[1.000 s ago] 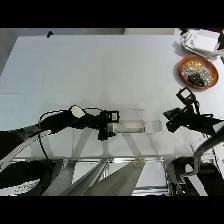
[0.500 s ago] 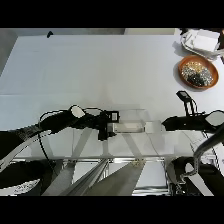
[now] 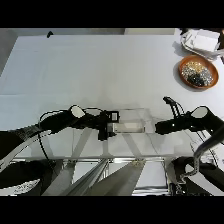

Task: Fold the box and place the chain.

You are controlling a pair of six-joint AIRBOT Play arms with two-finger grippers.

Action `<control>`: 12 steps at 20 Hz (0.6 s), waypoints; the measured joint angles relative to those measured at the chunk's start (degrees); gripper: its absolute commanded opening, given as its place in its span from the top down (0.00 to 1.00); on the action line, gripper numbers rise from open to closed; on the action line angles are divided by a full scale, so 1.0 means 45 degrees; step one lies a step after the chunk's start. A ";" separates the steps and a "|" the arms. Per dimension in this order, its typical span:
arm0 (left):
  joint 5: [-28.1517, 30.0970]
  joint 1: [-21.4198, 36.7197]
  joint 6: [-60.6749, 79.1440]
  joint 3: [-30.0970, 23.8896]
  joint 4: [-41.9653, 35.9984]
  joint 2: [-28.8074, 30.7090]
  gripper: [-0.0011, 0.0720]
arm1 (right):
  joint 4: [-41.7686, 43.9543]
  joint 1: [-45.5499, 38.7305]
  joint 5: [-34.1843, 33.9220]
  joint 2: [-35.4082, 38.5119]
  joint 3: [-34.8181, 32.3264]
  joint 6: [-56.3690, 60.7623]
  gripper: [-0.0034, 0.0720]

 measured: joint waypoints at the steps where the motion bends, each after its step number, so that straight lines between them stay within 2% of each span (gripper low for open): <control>1: 0.0000 0.0000 -0.0005 0.0000 0.0000 0.0000 0.56 | 0.0083 0.0146 -0.0063 -0.0058 0.0000 -0.0019 0.85; 6: 0.0000 0.0000 -0.0005 0.0000 0.0000 0.0000 0.56 | 0.0423 0.0500 -0.0277 0.0325 0.0374 0.0015 0.65; 12: -0.0005 0.0000 -0.0005 0.0000 0.0000 0.0000 0.56 | 0.1336 0.0578 0.0763 0.0704 0.0631 -0.0039 0.55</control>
